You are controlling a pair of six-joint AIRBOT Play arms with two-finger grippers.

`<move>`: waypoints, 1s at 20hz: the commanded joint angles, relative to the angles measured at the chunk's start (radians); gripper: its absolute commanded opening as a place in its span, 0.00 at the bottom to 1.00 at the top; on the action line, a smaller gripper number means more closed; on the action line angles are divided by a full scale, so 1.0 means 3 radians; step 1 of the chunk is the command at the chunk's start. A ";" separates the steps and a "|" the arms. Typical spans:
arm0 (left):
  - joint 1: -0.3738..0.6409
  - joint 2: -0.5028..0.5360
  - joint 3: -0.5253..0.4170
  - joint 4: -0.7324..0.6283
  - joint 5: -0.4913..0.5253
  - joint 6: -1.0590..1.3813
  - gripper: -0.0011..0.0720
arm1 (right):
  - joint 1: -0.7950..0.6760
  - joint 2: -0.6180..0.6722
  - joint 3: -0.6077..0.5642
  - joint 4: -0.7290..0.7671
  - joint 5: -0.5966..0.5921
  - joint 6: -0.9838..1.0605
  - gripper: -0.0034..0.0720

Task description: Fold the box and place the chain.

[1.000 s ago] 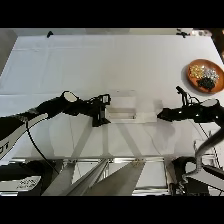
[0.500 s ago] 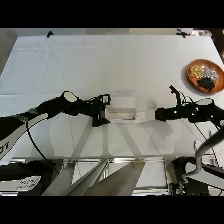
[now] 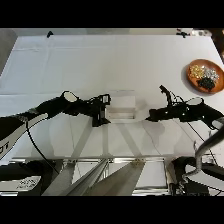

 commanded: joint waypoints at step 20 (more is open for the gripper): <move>0.0001 0.0003 0.0000 0.0001 0.0000 0.0001 0.36 | 0.0683 0.0004 0.0355 -0.0092 -0.0151 0.0577 0.60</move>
